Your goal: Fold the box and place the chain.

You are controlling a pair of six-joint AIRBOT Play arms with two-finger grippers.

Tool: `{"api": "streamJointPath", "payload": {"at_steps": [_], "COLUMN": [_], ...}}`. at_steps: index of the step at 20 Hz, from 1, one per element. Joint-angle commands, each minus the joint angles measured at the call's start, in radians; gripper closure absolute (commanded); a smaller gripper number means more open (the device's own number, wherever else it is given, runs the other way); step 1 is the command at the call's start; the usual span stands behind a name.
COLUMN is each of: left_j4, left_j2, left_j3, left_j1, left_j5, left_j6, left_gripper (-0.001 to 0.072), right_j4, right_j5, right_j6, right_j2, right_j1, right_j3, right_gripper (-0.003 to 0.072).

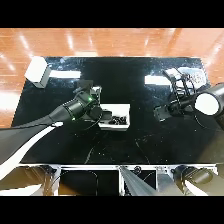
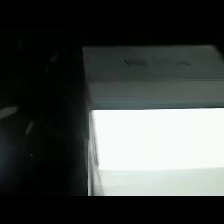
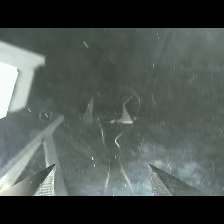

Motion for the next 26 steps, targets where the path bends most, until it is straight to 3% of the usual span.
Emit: {"api": "streamJointPath", "payload": {"at_steps": [1, 5, 8, 10, 13, 16, 19, 21, 23, 26], "left_j4": [-0.018, -0.017, -0.002, 0.0, 0.043, 0.029, -0.138, -0.177, -0.187, -0.218], "left_j2": [0.003, 0.016, 0.053, 0.105, 0.253, 0.462, 0.697, 0.828, 0.904, 0.924], "left_j3": [0.016, 0.09, 0.134, 0.132, 0.099, -0.016, -0.213, -0.338, -0.429, -0.487], "left_j1": [0.001, 0.001, 0.005, 0.032, 0.095, 0.208, 0.304, 0.313, 0.313, 0.312], "left_j5": [0.021, 0.09, 0.216, 0.349, 0.475, 0.445, 0.364, 0.268, 0.196, 0.187], "left_j6": [0.019, 0.055, 0.172, 0.291, 0.409, 0.431, 0.441, 0.443, 0.443, 0.443], "left_gripper": [0.0179, 0.0178, 0.0179, 0.018, 0.018, 0.018, 0.018, 0.018, 0.018, 0.018], "right_j4": [0.017, 0.047, 0.126, 0.114, 0.121, 0.114, 0.072, 0.073, 0.084, 0.358], "right_j5": [-0.003, -0.004, -0.031, -0.028, -0.103, -0.227, -0.293, -0.296, -0.207, 0.006], "right_j6": [0.019, -0.007, -0.074, -0.011, 0.056, 0.057, 0.071, 0.018, -0.071, -0.43], "right_j2": [0.006, 0.006, 0.006, 0.006, 0.006, -0.021, -0.145, -0.324, -0.537, -0.782], "right_j1": [-0.009, -0.009, -0.004, 0.001, 0.001, -0.001, -0.01, -0.02, -0.02, -0.018], "right_j3": [-0.049, -0.05, -0.05, -0.043, -0.043, -0.008, 0.139, 0.322, 0.545, 0.795], "right_gripper": [-0.0017, -0.0017, -0.0017, -0.0016, -0.0016, -0.0016, -0.0014, -0.0014, -0.0016, -0.0016]}}
